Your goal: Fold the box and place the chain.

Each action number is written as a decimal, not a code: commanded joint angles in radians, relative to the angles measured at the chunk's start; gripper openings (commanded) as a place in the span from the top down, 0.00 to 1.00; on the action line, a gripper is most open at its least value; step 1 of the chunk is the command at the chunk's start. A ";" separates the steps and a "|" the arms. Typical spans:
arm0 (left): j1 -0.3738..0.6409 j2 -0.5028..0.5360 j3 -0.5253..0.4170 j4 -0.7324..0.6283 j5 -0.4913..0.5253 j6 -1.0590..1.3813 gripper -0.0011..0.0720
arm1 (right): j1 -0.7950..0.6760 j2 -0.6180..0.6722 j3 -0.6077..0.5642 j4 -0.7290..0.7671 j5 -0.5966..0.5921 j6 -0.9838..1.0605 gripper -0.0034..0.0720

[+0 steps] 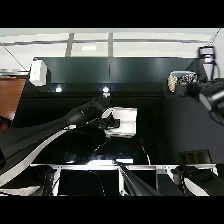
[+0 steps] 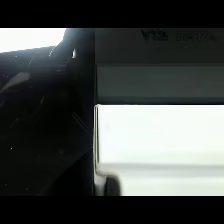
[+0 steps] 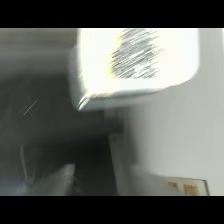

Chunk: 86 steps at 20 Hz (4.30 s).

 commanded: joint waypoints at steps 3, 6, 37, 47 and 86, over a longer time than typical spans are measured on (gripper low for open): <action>0.001 0.000 0.000 0.000 0.012 0.002 0.95 | -0.397 -0.307 0.105 0.409 -0.304 -0.198 0.00; 0.001 0.000 0.000 0.000 0.012 0.002 0.95 | -0.464 -0.540 0.335 0.574 -0.185 -0.330 0.00; 0.002 0.000 0.000 -0.019 0.005 0.002 0.95 | -0.472 -0.565 0.864 0.616 0.127 -0.564 0.95; 0.001 0.000 0.000 -0.023 0.026 0.002 0.95 | -0.449 -0.196 0.803 0.970 0.430 -0.795 0.95; 0.001 -0.001 0.000 -0.022 0.057 0.002 0.95 | -0.030 -0.005 -0.158 1.180 0.160 -0.753 0.52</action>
